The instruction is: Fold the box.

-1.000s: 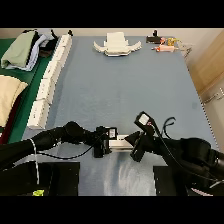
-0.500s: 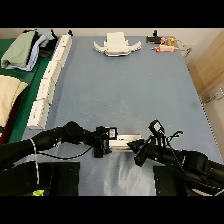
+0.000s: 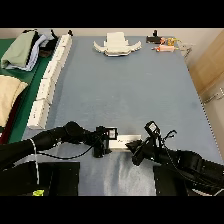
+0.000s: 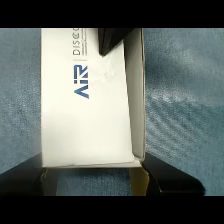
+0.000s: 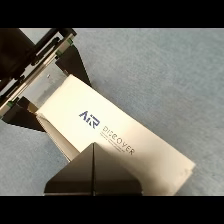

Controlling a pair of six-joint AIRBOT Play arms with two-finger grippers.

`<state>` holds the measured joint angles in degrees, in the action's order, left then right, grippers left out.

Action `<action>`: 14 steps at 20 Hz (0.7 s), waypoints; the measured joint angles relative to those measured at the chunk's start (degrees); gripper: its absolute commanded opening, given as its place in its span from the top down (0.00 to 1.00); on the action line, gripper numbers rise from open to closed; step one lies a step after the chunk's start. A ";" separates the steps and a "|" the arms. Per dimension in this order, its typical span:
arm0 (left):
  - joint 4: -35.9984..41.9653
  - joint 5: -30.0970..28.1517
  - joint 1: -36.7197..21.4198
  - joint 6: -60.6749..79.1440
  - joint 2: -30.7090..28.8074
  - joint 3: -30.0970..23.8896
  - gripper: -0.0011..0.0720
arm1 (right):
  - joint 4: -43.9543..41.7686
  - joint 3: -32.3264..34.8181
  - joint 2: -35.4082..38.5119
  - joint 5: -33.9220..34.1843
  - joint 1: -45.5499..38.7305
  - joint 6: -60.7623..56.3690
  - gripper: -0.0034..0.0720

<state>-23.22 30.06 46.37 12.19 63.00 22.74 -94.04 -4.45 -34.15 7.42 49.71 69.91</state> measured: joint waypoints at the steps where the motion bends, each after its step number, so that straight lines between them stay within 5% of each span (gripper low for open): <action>1: 0.00 0.00 0.02 0.00 0.00 0.00 0.27 | 0.00 0.04 -0.15 -0.20 0.00 0.00 0.95; 14: 0.26 0.26 0.02 -0.20 0.00 0.00 0.27 | 1.86 -1.92 8.04 3.15 -0.02 -0.04 0.95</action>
<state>-22.96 30.33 46.39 11.99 63.00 22.74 -92.18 -6.37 -26.11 10.57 49.69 69.87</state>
